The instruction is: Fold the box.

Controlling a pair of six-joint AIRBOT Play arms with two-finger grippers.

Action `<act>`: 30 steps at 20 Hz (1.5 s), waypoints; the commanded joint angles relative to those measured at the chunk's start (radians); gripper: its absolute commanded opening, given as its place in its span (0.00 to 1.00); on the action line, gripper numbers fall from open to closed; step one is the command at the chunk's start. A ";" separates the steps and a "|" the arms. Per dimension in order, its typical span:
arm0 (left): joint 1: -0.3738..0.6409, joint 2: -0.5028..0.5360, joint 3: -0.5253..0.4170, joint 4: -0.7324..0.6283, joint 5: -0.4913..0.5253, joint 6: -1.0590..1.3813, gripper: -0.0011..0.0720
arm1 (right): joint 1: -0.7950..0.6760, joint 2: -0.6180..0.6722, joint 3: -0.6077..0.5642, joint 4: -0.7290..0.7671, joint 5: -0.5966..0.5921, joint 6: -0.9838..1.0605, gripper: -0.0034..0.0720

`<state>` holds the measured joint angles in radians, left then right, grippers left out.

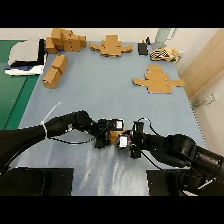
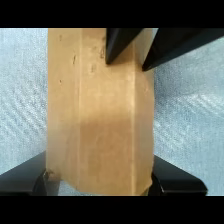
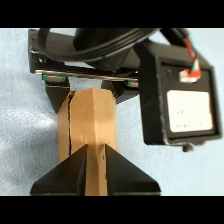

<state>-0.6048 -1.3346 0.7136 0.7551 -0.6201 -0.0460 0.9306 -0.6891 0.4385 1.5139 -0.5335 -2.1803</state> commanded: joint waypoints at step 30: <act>0.000 0.000 0.000 0.000 0.000 0.000 0.73 | 0.044 -0.027 -0.001 -0.020 -0.024 0.034 0.15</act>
<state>-0.6048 -1.3346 0.7136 0.7555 -0.6205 -0.0460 0.9695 -0.7158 0.4374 1.4853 -0.5552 -2.1468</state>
